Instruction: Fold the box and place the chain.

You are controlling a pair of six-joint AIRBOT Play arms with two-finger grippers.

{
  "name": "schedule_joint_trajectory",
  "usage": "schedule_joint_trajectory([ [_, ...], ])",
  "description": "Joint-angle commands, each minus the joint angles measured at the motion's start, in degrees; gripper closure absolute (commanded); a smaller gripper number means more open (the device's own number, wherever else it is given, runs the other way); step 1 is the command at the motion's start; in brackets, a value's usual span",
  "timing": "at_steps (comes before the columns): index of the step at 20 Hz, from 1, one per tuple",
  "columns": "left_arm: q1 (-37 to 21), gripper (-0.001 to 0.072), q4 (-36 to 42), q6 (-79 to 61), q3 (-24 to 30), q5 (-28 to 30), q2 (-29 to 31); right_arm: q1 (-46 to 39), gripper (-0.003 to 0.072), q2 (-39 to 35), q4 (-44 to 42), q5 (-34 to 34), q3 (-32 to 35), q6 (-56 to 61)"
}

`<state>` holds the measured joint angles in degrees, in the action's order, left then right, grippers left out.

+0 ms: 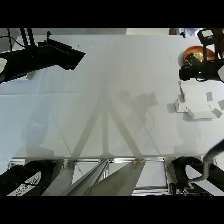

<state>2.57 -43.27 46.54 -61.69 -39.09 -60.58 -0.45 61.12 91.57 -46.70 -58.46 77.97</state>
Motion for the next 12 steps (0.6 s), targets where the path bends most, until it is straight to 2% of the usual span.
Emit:
schedule_joint_trajectory([
  [1,0.0,0.001,0.0,0.0,-0.1,0.0,0.0,0.0,0.0228,0.0,0.1,0.1,-0.1,0.0],
  [7,0.0,0.001,0.0,0.0,-0.1,0.0,0.0,-1.7,0.0228,-0.1,6.1,-0.8,-0.1,3.2],
  [12,0.0,0.001,0.0,0.0,-0.1,0.0,0.0,-13.6,0.0228,-0.2,5.9,-3.7,-2.8,4.5],
])
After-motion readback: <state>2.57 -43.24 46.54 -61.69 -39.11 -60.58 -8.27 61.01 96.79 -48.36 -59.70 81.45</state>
